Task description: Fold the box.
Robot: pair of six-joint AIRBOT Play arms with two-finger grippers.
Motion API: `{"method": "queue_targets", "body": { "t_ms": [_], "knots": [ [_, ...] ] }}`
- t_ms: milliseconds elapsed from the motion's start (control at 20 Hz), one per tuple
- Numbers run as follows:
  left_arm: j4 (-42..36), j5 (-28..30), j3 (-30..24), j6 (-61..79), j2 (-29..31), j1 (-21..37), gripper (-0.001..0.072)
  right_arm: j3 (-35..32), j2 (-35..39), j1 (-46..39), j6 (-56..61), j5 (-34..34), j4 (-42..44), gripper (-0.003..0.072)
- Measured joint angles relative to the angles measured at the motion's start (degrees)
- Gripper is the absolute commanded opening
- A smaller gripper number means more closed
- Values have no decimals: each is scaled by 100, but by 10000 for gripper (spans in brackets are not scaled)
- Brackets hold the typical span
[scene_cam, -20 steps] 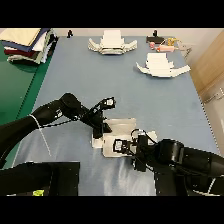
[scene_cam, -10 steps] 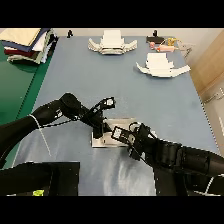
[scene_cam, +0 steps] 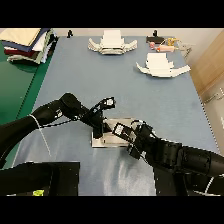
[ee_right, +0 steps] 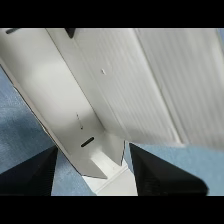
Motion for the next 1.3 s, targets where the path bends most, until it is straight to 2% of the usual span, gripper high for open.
{"method": "queue_targets", "body": {
  "t_ms": [250,400,500,650,750,900,1100,1300],
  "knots": [
    [0,-4,0,0,0,-4,15,2,0,-90,35,-166,-31,720],
    [0,-2,0,-2,0,-4,15,-35,22,-437,-286,24,140,720],
    [0,-2,0,0,0,-4,15,-76,39,-846,-1132,304,673,720],
    [0,-4,0,0,0,-4,14,-122,44,-1714,-3364,603,2218,720],
    [0,-2,0,-2,0,-4,15,-144,39,-2363,-5184,560,3458,720],
    [0,-4,0,-2,0,-4,15,-157,-26,-3064,-7110,308,4804,720],
    [4,-4,-2,-2,0,-4,15,-168,-330,-3528,-8572,142,5836,720],
    [11,-22,-2,-2,0,-4,15,-170,-549,-3652,-9108,94,6273,720]
  ]
}}
